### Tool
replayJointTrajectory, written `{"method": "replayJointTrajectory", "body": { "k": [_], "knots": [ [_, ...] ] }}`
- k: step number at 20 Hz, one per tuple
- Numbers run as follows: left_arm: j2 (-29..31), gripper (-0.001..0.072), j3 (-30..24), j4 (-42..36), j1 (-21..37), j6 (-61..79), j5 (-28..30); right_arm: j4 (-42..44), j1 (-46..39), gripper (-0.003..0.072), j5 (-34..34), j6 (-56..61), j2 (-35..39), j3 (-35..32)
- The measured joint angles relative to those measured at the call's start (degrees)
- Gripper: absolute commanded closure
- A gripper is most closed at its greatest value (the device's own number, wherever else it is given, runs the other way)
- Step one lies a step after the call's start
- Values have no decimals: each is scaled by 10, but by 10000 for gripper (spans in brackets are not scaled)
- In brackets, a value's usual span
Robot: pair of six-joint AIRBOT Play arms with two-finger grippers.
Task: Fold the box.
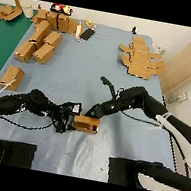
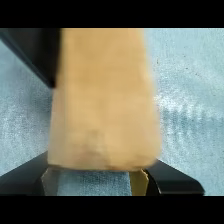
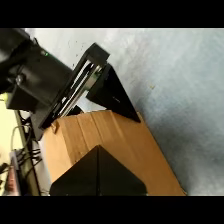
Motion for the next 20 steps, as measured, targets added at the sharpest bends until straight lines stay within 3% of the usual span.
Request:
{"method": "replayJointTrajectory", "body": {
  "k": [10,17,18,20],
  "knots": [
    [0,224,0,0,0,0,0,-93,113,684,198,-25,202,-131],
    [0,224,0,0,0,0,0,-191,205,682,296,-17,269,-174],
    [0,224,0,0,0,0,0,-213,220,669,308,-17,274,-176],
    [0,224,0,0,0,0,0,-264,251,507,331,-17,285,-178]
  ]
}}
